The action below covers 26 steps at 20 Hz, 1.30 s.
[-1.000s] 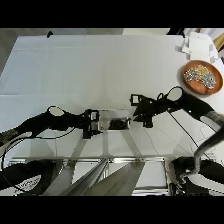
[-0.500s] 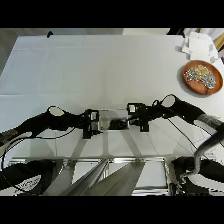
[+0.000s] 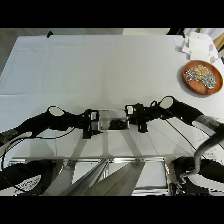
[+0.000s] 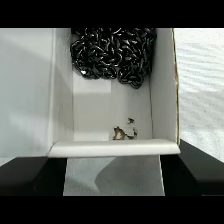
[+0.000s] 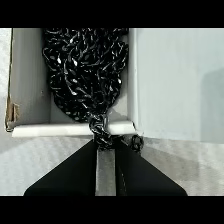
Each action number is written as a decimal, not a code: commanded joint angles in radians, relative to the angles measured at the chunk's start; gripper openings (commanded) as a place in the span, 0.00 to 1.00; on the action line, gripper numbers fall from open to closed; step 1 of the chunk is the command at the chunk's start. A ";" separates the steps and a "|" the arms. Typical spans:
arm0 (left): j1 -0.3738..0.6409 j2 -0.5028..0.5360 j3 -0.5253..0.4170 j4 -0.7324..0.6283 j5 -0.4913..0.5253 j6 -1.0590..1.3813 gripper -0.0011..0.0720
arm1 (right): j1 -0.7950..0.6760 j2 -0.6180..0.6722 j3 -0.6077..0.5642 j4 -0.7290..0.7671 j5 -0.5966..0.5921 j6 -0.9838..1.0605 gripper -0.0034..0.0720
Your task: Fold the box and place the chain.
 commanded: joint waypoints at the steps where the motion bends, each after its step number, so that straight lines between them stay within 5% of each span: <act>1: 0.001 0.000 0.000 0.000 0.000 0.000 0.36 | 0.001 0.000 -0.001 0.002 -0.001 -0.002 0.11; 8: 0.001 0.000 0.000 0.000 0.000 0.000 0.36 | -0.030 0.042 -0.001 -0.068 0.001 0.046 0.06; 16: 0.001 0.000 0.000 0.000 0.000 0.000 0.36 | -0.100 0.402 -0.001 -0.127 0.073 0.449 0.06; 21: 0.001 0.000 0.000 0.000 0.000 0.000 0.36 | 0.003 0.573 -0.001 -0.029 0.113 0.631 0.06; 26: 0.001 0.000 0.000 0.000 0.000 0.000 0.36 | 0.181 0.497 -0.001 0.086 -0.043 0.654 0.06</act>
